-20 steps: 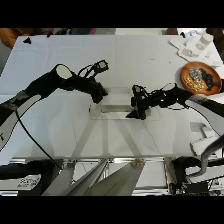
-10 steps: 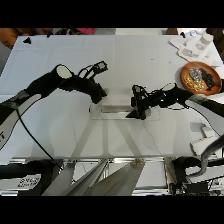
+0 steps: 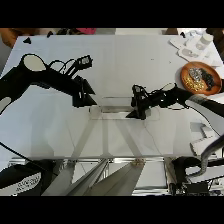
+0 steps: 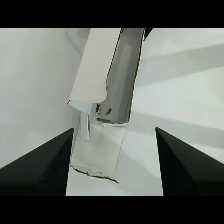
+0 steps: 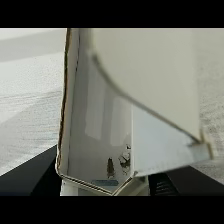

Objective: Fold the box and place the chain.

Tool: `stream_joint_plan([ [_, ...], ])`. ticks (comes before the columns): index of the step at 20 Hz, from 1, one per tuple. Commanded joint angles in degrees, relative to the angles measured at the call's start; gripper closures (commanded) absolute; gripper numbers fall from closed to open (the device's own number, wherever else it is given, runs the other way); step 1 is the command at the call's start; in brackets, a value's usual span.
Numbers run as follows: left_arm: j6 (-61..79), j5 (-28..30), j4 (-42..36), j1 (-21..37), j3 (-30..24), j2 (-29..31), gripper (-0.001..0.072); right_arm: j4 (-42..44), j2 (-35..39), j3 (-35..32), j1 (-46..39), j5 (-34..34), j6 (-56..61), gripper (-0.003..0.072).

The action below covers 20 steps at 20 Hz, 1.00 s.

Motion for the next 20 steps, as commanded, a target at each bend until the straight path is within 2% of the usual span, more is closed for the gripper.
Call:
stream_joint_plan([
  [1, 0.22, 4.09, 3.72, -1.68, -2.40, 1.01, 0.0150, 0.02, -0.02, 0.07, 0.00, 0.00, 0.00, 0.0254],
  [5, 3.37, 10.05, 11.69, -4.81, -7.10, 0.96, 0.0143, 0.02, -0.02, 0.07, 0.00, 0.02, 0.00, 0.0254],
  [10, 18.43, 17.90, 7.85, -5.20, -13.05, 0.26, 0.0144, 0.04, -0.02, 0.07, 0.00, 0.02, 0.00, 0.0254],
  [16, 27.78, 19.12, 0.55, -5.20, -13.16, -5.57, 0.0144, 0.02, -0.02, 0.07, 0.00, 0.04, 0.00, 0.0254],
  [20, 27.74, 17.16, 1.09, -5.20, -13.16, -6.29, 0.0145, 0.02, -0.02, 0.07, 0.00, 0.07, 0.00, 0.0254],
])
